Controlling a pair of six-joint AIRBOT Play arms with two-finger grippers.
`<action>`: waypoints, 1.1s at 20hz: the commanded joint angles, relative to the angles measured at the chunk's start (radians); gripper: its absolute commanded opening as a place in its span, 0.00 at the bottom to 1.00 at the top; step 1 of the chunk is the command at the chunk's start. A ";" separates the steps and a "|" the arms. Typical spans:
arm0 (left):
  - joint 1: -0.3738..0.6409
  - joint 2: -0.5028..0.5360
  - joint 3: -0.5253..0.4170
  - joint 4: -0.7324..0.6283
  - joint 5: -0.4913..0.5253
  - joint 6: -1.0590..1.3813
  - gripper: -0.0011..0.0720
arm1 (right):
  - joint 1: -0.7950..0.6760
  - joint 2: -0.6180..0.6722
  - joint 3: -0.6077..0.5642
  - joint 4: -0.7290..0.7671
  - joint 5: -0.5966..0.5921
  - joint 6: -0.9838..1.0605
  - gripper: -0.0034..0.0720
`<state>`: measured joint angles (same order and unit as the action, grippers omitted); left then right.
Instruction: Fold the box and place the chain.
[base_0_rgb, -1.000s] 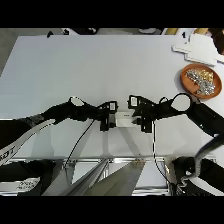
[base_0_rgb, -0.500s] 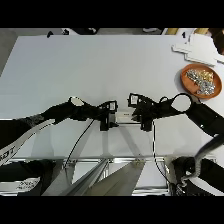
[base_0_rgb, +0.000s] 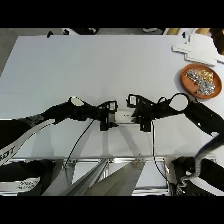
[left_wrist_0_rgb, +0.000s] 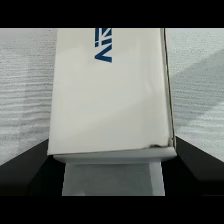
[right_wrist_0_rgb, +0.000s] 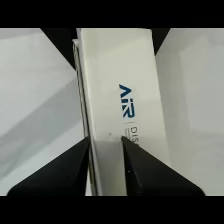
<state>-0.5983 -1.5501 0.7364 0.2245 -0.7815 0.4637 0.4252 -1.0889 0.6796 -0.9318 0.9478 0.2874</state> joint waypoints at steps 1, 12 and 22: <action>-0.001 0.000 0.000 0.000 -0.001 0.000 0.13 | 0.001 -0.003 -0.001 -0.002 0.066 -0.025 0.60; -0.001 0.000 0.000 0.000 -0.001 0.000 0.13 | 0.001 0.053 0.000 0.145 -0.020 -0.024 0.07; -0.001 0.000 0.000 0.000 -0.001 0.000 0.13 | 0.001 -0.025 -0.001 0.082 0.067 -0.023 0.07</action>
<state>-0.5991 -1.5497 0.7364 0.2241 -0.7826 0.4641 0.4252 -1.1027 0.6792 -0.8238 0.9966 0.2642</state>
